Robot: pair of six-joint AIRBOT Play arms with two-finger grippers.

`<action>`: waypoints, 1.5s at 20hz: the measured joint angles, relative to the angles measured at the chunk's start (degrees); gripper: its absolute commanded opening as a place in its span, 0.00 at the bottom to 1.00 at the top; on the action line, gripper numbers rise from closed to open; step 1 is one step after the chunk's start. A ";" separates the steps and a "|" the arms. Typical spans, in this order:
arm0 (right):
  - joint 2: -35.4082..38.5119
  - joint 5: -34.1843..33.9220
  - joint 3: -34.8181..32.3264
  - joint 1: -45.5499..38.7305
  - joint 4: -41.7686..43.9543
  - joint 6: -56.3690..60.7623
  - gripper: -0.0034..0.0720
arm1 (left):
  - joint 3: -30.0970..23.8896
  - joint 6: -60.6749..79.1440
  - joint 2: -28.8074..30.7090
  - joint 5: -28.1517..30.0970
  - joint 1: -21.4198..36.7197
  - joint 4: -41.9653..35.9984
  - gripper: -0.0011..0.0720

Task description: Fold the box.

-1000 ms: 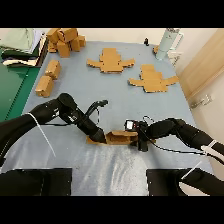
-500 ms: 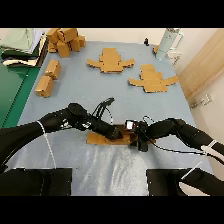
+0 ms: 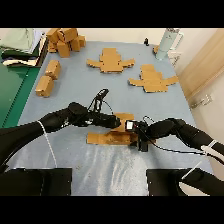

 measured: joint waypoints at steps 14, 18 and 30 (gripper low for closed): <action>0.00 -0.79 0.00 0.00 -0.17 0.02 0.75 | 2.82 -7.08 -5.25 -3.21 2.32 11.52 0.03; 0.00 -0.83 0.00 0.00 -0.22 0.00 0.76 | 2.82 -7.23 -6.19 -3.67 2.32 11.80 0.03; 0.00 -0.90 0.00 0.00 -0.22 0.00 0.67 | 2.82 -7.30 -7.26 -5.55 2.47 12.90 0.03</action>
